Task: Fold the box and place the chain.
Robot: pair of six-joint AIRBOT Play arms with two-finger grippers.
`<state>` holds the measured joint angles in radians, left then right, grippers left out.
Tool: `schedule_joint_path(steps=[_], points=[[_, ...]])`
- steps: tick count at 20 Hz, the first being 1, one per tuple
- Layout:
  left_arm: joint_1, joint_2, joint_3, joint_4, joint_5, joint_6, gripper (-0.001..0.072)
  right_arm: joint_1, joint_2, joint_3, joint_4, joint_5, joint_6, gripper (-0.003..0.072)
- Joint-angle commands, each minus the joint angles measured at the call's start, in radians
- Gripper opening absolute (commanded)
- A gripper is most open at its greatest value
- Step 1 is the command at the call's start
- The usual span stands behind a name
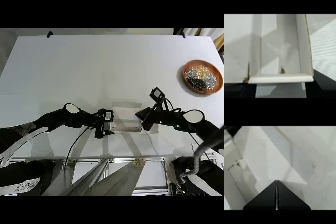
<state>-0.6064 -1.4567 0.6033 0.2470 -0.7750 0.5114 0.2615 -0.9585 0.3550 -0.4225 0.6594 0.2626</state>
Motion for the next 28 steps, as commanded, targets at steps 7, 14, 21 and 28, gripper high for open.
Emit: schedule_joint_path(steps=[7,14,21,28], points=[[0.000,0.001,0.001,0.000,0.000,0.000,0.0273,0.000,-0.075,0.003,-0.046,-0.013,0.063,0.0015],[0.000,0.001,0.001,0.000,0.000,0.000,0.0274,0.000,0.162,0.096,-0.276,0.156,0.158,0.0015],[0.000,0.001,0.001,0.000,0.000,0.000,0.0273,-0.084,0.280,0.082,-0.776,0.380,0.154,0.0015],[0.000,0.001,0.001,0.000,0.000,0.000,0.0274,0.015,0.279,-0.087,-0.722,0.135,-0.136,0.0275]])
